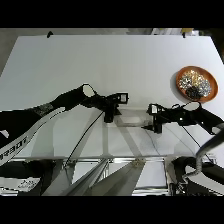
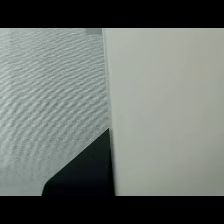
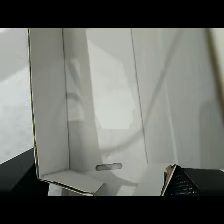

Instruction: Fold the box and place the chain.

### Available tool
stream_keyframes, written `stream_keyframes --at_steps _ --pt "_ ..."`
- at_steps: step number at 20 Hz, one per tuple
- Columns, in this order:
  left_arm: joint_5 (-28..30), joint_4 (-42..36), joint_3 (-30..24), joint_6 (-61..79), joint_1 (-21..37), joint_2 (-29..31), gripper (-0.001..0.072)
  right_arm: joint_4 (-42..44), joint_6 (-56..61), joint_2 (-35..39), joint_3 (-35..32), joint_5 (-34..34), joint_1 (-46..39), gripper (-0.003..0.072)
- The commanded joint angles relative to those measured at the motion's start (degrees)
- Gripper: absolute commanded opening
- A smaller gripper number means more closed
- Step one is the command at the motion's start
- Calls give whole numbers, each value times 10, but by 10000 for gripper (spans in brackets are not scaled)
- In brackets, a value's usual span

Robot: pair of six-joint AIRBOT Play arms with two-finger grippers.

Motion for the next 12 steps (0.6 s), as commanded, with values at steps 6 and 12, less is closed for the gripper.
stream_keyframes --at_steps 6,12 --pt "0 0 0 0 0 0 9 -20 -2 -15 0 -15 1 514" --pt "0 0 0 0 0 0 9 -24 -2 -20 0 -20 1 402"
